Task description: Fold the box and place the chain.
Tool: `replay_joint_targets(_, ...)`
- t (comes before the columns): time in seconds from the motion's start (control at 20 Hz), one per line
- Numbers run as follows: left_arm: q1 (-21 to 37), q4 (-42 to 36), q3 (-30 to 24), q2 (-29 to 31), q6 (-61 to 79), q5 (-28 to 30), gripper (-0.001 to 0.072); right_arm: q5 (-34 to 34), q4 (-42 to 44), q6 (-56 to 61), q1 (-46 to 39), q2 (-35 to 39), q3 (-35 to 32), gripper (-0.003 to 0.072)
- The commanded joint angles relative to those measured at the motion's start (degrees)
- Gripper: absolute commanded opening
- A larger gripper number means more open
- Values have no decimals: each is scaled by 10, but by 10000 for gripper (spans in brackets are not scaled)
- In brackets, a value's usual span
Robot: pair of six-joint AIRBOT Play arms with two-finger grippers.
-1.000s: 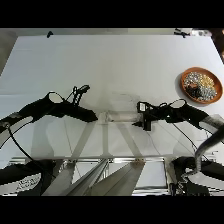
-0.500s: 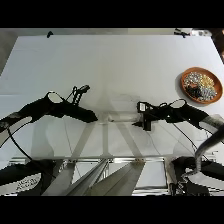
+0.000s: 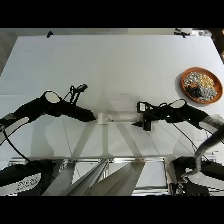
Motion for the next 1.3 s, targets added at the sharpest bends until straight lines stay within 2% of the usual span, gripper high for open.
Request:
replay_joint_targets(0.0, -18, -5, 1, -12, -3, 20, 3, 0, 0, 0, 0, 0, 0, 342)
replay_joint_targets(0.35, -24, -8, 1, -13, -2, 31, 4, 0, 0, 0, 0, 0, 0, 342)
replay_joint_targets(0.55, -24, -53, 1, -12, 31, 37, 10, 0, 0, 0, 0, 0, 0, 342)
replay_joint_targets(0.75, -19, -59, 1, 5, 42, 25, 15, 0, 0, 0, 0, 0, 0, 342)
replay_joint_targets(0.9, -16, -82, 1, 18, 59, 16, 99, 0, 0, 0, 0, 0, 0, 342)
replay_joint_targets(1.0, -17, -125, 1, 17, 94, 3, 175, 0, 0, 0, 0, 0, 0, 342)
replay_joint_targets(1.15, -20, -181, 1, 17, 129, -8, 177, 0, 0, 0, 0, 0, 0, 342)
replay_joint_targets(1.25, -21, -181, 1, 17, 129, -10, 273, 0, 0, 0, 0, 0, 0, 342)
